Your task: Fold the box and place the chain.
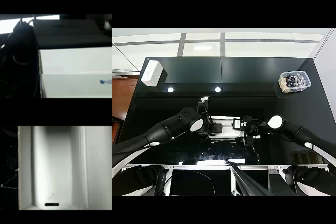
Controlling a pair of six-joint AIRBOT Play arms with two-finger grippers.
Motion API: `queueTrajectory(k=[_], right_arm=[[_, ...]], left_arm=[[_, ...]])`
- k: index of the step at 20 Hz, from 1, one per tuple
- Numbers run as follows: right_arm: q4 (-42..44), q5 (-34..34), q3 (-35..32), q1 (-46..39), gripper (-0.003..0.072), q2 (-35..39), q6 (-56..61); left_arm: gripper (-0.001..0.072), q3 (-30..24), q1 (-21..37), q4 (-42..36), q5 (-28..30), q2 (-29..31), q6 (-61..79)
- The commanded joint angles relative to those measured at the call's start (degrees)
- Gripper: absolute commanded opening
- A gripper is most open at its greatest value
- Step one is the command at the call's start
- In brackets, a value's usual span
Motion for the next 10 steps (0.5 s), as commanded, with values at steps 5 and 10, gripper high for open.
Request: queueTrajectory(k=[5, 10], right_arm=[[-0.07, 0.20, -0.02, 0.04, 0.0400, 0.00, 0.02], [-0.07, 0.20, -0.02, 0.04, 0.0400, 0.00, 0.02]], left_arm=[[0.0266, 3.37, -1.05, 2.60, -3.04, -3.10, -1.42], [0.0222, 4.35, -1.05, 2.47, -4.37, -5.22, -2.69]])
